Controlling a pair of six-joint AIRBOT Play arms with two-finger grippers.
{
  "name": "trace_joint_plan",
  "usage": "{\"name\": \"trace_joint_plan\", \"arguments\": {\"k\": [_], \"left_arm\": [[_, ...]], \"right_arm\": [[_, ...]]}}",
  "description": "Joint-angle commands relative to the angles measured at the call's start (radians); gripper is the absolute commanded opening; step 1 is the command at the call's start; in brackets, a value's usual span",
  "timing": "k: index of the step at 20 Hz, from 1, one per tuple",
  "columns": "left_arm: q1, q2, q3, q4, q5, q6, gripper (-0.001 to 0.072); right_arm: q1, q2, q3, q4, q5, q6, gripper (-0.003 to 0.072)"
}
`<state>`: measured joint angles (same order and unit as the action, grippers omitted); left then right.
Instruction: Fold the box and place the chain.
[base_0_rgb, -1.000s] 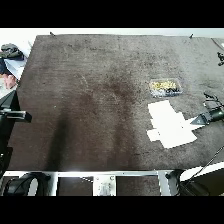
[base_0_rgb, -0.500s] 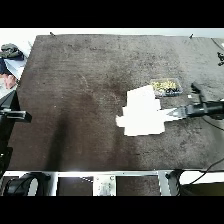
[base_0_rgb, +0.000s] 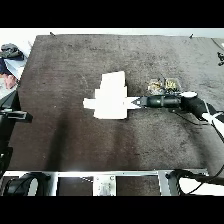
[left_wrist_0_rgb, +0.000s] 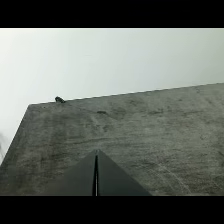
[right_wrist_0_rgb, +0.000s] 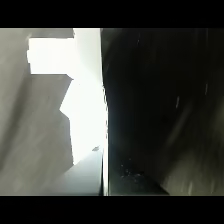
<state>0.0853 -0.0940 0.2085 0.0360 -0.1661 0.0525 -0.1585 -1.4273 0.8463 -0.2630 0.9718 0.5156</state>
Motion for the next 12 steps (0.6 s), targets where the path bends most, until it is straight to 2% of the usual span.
{"name": "trace_joint_plan", "arguments": {"k": [1, 2, 3, 4, 5, 8, 10, 12], "left_arm": [[0.001, 0.000, 0.000, 0.001, -0.034, 0.001, 0.0013], [0.001, 0.000, 0.000, 0.001, -0.037, 0.001, 0.0028], [0.001, 0.000, 0.000, 0.001, -0.058, 0.001, 0.0383], [0.001, 0.000, 0.002, 0.000, -0.097, 0.001, 0.0678], [0.001, 0.000, 0.002, 0.000, -0.142, 0.001, 0.0627], [0.001, -0.072, 0.026, 0.001, -0.265, 0.008, 0.0629], [0.001, -0.214, 0.080, 0.001, -0.301, 0.007, 0.0630], [0.001, -0.406, 0.170, 0.001, -0.366, -0.004, 0.0630]], "right_arm": [[0.114, -0.059, 0.099, -0.050, -0.147, 0.011, -0.0019], [0.123, -0.093, 0.134, -0.099, -0.133, 0.036, -0.0019], [0.129, -0.124, 0.163, -0.127, -0.126, 0.042, -0.0019], [0.131, -0.144, 0.175, -0.134, -0.130, 0.042, -0.0019], [0.133, -0.158, 0.176, -0.137, -0.150, 0.037, -0.0019], [0.132, -0.180, 0.175, -0.138, -0.181, 0.019, -0.0020], [0.132, -0.180, 0.175, -0.129, -0.195, 0.019, -0.0019], [0.133, -0.180, 0.175, -0.124, -0.194, 0.032, -0.0019]]}}
